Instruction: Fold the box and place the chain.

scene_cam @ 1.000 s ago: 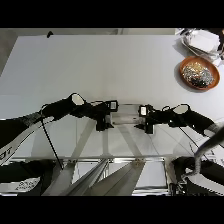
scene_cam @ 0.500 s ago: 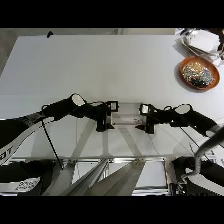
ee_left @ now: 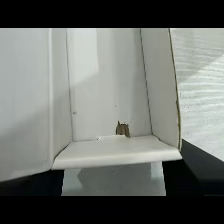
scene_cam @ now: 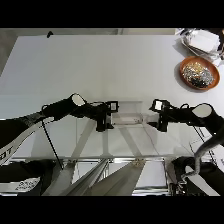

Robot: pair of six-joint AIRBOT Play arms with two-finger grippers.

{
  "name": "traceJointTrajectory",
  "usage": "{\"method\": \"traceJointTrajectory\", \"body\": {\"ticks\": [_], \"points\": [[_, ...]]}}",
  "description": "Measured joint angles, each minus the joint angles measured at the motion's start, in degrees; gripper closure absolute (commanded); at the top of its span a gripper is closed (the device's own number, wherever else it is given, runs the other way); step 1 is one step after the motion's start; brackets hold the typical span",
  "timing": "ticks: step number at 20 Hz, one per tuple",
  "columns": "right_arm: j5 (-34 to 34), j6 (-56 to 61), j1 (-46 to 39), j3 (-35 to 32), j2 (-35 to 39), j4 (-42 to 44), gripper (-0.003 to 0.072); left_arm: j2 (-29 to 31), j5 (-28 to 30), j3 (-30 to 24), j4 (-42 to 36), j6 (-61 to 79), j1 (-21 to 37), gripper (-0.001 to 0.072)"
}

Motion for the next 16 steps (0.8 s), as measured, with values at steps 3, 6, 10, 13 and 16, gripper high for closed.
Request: {"method": "traceJointTrajectory", "body": {"ticks": [3, 6, 10, 13, 16], "points": [[2.97, 2.23, -0.72, -0.02, 5.9, 1.81, 0.0668, 0.0, 0.0, 0.0, -0.09, -0.11, 0.0, 0.0438], [5.57, 2.91, -0.55, -0.02, 8.07, 10.01, 0.0671, 0.0, 0.02, 0.0, -0.15, -0.17, 0.0, 0.0438], [2.75, 0.7, 2.71, -0.02, 4.98, 20.06, 0.0672, 0.0, 0.02, 0.0, -0.15, -0.17, 0.0, 0.0438], [-3.54, -4.59, 6.19, -0.02, -0.39, 29.46, 0.0672, 0.0, 0.02, 0.0, -0.17, -0.2, 0.0, 0.0438], [-11.87, -8.57, 8.11, 0.0, -6.73, 37.64, 0.0672, 0.0, 0.02, 0.0, -0.17, -0.24, 0.0, 0.0438]]}}
